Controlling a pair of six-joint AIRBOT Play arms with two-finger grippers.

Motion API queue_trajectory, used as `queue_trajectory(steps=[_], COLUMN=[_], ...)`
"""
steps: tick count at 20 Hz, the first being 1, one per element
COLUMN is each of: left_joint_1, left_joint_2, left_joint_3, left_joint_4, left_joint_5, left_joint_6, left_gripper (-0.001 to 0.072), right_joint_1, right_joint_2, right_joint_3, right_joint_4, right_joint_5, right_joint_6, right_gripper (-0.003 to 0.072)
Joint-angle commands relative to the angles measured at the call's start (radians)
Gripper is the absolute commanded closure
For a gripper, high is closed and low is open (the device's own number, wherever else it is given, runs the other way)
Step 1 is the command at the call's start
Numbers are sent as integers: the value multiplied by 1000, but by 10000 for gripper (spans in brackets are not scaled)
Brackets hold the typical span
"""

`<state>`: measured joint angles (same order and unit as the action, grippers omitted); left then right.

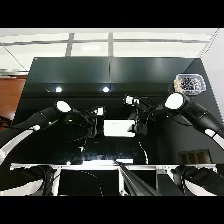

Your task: Fold the box and place the chain.

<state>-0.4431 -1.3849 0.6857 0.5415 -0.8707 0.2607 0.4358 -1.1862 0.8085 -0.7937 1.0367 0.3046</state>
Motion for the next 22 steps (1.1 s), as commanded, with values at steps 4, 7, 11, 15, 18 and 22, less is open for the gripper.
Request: queue_trajectory(steps=[4, 7, 11, 15, 18, 22], left_joint_1=[0, 0, 0, 0, 0, 0], left_joint_2=[0, 0, 0, 0, 0, 0], left_joint_3=[0, 0, 0, 0, 0, 0], left_joint_4=[0, 0, 0, 0, 0, 0], left_joint_5=[0, 0, 0, 0, 0, 0], left_joint_6=[0, 0, 0, 1, 0, 1], left_gripper=[310, 310, 310, 310, 310, 310], right_joint_1=[73, 99, 102, 102, 102, 102], right_joint_2=[4, -7, -8, -9, -9, -9], right_joint_3=[-2, -2, -2, -2, -2, -2], right_joint_4=[-3, -52, -64, -72, -73, -83], right_joint_5=[-66, -143, -87, -87, -92, -116], right_joint_6=[-18, -33, -33, -33, -33, -32], right_gripper=[-33, -33, -32, -32, -32, -30])
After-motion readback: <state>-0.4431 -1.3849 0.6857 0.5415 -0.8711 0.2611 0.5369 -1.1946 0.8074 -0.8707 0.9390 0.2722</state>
